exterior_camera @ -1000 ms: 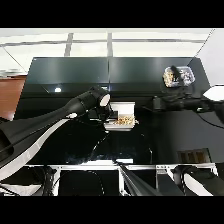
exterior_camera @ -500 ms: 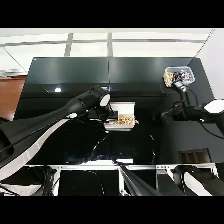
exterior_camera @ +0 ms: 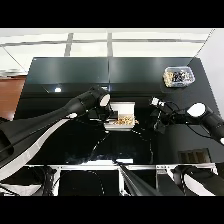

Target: Fold the box and place the chain.

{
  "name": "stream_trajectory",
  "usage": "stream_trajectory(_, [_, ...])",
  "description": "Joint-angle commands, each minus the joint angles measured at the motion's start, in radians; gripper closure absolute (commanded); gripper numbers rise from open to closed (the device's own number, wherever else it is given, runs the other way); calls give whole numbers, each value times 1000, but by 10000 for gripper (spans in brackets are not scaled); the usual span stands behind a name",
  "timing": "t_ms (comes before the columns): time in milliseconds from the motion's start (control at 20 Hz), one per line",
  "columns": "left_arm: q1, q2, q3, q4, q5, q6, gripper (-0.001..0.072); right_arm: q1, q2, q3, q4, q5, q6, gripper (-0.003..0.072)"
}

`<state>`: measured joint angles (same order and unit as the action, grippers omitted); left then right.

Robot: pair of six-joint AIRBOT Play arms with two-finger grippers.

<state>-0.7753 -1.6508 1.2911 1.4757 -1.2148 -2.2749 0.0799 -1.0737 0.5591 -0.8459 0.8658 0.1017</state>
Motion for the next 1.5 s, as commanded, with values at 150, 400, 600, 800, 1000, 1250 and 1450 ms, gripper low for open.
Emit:
stream_trajectory(150, [0, 0, 0, 1, 2, 0, 682, 17, -23, -1, 39, -20, -119, -21])
stream_trajectory(400, [0, 0, 0, 1, 2, 0, 682, 66, -56, -1, 113, -39, -177, -21])
stream_trajectory(600, [0, 0, 0, 0, 0, 0, 682, 151, -113, -1, 146, -122, -274, -20])
stream_trajectory(800, [0, 0, 0, 0, 0, 0, 682, 188, -122, -1, 146, -221, -279, -20])
stream_trajectory(1000, [0, 0, 0, 1, 2, 0, 682, 189, -148, -1, 184, -212, -278, -20])
stream_trajectory(1250, [0, 0, 0, 1, 3, 0, 682, 188, -164, -1, 183, -195, -278, -19])
stream_trajectory(1450, [0, 0, 0, 0, 2, 0, 682, 188, -164, -1, 183, -195, -246, 266])
